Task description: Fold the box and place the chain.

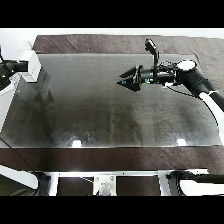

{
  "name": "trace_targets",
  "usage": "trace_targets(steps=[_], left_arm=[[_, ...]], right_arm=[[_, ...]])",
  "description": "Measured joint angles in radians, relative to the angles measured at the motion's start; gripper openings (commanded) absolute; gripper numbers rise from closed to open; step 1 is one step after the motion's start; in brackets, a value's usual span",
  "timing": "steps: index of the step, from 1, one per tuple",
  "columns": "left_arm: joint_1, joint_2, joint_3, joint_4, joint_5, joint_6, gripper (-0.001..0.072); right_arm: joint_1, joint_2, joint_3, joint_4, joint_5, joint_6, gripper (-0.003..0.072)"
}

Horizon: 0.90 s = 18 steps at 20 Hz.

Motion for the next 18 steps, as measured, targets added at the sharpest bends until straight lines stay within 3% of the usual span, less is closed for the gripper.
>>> trace_targets(steps=[1,2,3,4,5,9,11,14,18], left_arm=[[0.000,0.018,0.000,0.000,-0.018,0.000,0.0720],[0.000,0.037,0.000,0.002,-0.041,-0.004,0.0719],[0.000,0.060,0.000,0.006,-0.071,-0.014,0.0537],[0.000,0.084,0.000,0.014,-0.109,-0.028,0.0200],[0.000,0.108,0.000,0.026,-0.154,-0.040,0.0019],[-0.003,0.205,-0.005,0.070,-0.392,-0.089,0.0013],[-0.017,0.262,-0.033,0.077,-0.454,-0.118,0.0013],[-0.069,0.401,-0.153,0.085,-0.422,-0.118,0.0013],[-0.165,0.624,-0.397,0.033,-0.298,-0.019,0.0013]], right_arm=[[0.000,0.000,0.000,0.000,0.000,0.000,0.0508],[0.000,0.000,0.000,0.000,0.000,0.000,0.0386],[0.000,0.000,0.000,0.000,0.002,0.000,0.0225],[0.000,0.000,0.000,0.002,0.007,0.000,0.0129],[0.000,0.000,0.000,0.006,0.016,0.000,0.0037],[-0.002,0.002,-0.001,0.034,0.040,-0.002,0.0005],[-0.004,0.018,-0.008,0.046,0.040,0.006,0.0004],[-0.016,0.095,-0.062,0.055,-0.028,0.029,0.0004],[-0.052,0.292,-0.229,0.059,-0.220,0.045,0.0004]])
